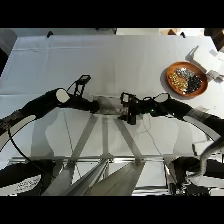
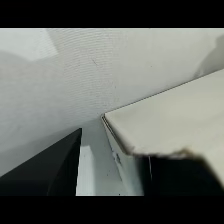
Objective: Fold the box and place the chain.
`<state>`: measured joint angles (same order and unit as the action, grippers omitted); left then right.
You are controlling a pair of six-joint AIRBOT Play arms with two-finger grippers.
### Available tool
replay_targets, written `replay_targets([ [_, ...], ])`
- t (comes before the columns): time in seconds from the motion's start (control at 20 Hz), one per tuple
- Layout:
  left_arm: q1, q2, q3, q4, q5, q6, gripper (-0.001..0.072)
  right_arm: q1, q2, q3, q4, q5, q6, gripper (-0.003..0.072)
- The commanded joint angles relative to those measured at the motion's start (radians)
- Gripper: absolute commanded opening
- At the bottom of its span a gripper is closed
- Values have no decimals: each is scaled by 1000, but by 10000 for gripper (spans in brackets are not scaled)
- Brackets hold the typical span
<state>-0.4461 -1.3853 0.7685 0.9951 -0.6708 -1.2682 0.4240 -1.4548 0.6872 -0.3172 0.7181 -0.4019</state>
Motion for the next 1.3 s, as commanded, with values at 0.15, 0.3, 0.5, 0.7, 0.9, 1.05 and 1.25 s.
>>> replay_targets([
  [0.15,-125,0,46,443,-18,-509,399,0,0,0,0,0,0,539],
  [0.3,-175,-1,61,563,-40,-727,386,0,0,0,-1,0,0,539],
  [0.5,-211,-3,61,563,-51,-911,309,0,0,0,0,0,0,539],
  [0.7,-217,-3,61,564,-22,-984,3,0,0,0,-1,0,0,539],
  [0.9,-216,-3,61,562,-29,-983,15,0,0,0,0,0,0,539],
  [1.05,-216,6,61,562,-30,-980,423,0,0,0,0,0,0,539],
  [1.25,-216,62,61,562,-66,-948,512,0,0,0,-1,0,0,539],
])
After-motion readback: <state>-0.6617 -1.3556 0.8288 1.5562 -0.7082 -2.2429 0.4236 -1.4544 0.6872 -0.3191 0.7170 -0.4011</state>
